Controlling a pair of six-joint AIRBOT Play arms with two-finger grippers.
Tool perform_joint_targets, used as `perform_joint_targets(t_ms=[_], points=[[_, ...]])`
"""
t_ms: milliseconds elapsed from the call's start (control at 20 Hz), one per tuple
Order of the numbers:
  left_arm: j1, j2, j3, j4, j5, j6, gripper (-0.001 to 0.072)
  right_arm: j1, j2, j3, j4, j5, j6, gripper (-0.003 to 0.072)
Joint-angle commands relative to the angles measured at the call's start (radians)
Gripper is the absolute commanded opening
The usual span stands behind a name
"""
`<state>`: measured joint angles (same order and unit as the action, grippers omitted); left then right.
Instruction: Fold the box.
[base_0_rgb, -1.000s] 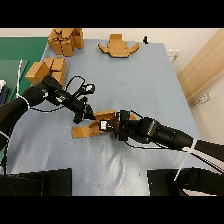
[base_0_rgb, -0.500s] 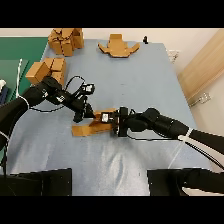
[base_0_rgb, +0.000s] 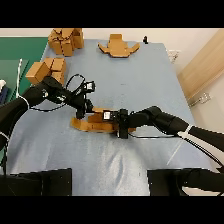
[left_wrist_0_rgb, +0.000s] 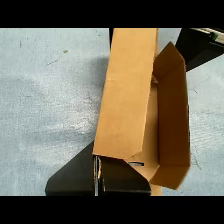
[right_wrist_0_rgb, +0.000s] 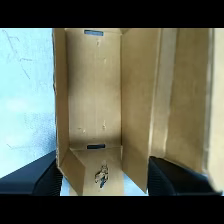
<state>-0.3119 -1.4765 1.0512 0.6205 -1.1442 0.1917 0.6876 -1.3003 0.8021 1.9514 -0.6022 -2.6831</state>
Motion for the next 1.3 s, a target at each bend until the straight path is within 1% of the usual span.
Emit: perform_joint_targets(t_ms=[0, 300, 550, 600, 850, 900, 1000, 1050, 1100, 1200, 1250], points=[[0.000, 0.000, 0.000, 0.002, -0.003, -0.010, 0.0015, -0.002, -0.024, 0.001, 0.028, 0.004, 0.002, 0.0693], [0.002, 0.000, 0.000, 0.024, -0.073, -0.081, 0.0015, -0.002, -0.029, 0.001, 0.042, 0.029, 0.094, 0.0692], [0.002, 0.000, 0.000, 0.038, -0.089, -0.115, 0.0015, -0.002, -0.040, 0.001, 0.063, 0.031, 0.094, 0.0690], [0.002, 0.000, 0.000, 0.038, -0.090, -0.115, 0.0015, -0.002, -0.047, 0.001, 0.069, 0.031, 0.094, 0.0645], [0.002, 0.000, 0.000, 0.039, -0.090, -0.114, 0.0015, -0.002, -0.080, 0.001, 0.073, 0.049, 0.093, 0.0642], [0.002, 0.000, 0.000, 0.038, -0.090, -0.114, 0.0016, -0.002, -0.080, 0.001, 0.073, 0.053, 0.093, 0.0573], [0.002, 0.000, 0.000, 0.039, -0.095, -0.114, 0.0017, -0.002, -0.080, 0.001, 0.072, 0.054, 0.091, 0.0257], [0.002, 0.000, 0.000, 0.039, -0.098, -0.115, 0.0018, -0.002, -0.080, 0.001, 0.072, 0.054, 0.091, 0.0179], [0.002, 0.000, 0.000, 0.039, -0.098, -0.115, 0.0018, -0.002, -0.080, 0.001, 0.072, 0.054, 0.091, 0.0166], [0.002, 0.005, 0.001, 0.039, -0.097, -0.115, 0.0025, -0.002, -0.080, 0.001, 0.072, 0.053, 0.091, 0.0166], [0.002, 0.010, 0.003, 0.039, -0.093, -0.122, 0.0299, -0.002, -0.080, 0.001, 0.068, 0.053, 0.091, 0.0166]])
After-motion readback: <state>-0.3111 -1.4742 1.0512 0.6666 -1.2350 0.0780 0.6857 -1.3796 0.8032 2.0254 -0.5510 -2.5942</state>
